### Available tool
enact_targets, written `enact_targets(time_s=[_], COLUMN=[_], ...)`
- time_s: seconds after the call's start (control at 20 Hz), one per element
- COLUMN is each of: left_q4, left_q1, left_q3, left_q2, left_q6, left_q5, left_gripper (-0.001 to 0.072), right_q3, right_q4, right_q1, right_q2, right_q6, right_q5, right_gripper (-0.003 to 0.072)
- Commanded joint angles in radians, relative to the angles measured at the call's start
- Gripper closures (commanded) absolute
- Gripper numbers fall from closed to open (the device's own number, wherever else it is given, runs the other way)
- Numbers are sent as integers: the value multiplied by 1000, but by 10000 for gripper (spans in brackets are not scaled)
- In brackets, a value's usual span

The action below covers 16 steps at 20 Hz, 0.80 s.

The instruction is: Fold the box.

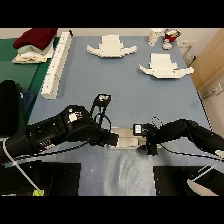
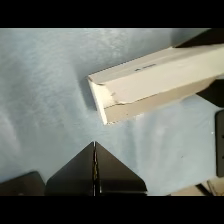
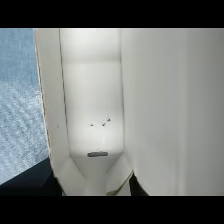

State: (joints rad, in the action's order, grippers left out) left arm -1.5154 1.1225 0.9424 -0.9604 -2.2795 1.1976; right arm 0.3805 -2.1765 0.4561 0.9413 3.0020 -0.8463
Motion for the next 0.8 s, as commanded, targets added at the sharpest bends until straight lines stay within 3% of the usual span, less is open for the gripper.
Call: enact_targets(time_s=[0.0,0.1,0.2,0.4,0.45,0.5,0.65,0.75], left_q4=[56,128,232,587,634,653,690,817], left_q1=[12,3,-81,-334,-402,-469,-583,-599], left_q3=[0,-29,-108,-308,-356,-405,-520,-578], left_q2=[11,52,140,278,295,299,273,232], left_q6=[241,382,609,1552,1692,1783,1969,2166], left_q5=[-26,-38,-84,-72,-92,-141,-308,-404], left_gripper=[696,697,696,691,473,21,11,11], right_q3=[0,0,0,0,0,0,0,0], right_q4=[0,0,0,0,0,0,0,0], right_q1=[0,0,0,0,0,0,0,0], right_q2=[0,0,0,0,0,0,0,0], right_q6=[0,0,0,0,0,0,0,0], right_q5=[0,0,0,0,0,0,0,1], right_gripper=[244,244,244,244,244,244,244,244])
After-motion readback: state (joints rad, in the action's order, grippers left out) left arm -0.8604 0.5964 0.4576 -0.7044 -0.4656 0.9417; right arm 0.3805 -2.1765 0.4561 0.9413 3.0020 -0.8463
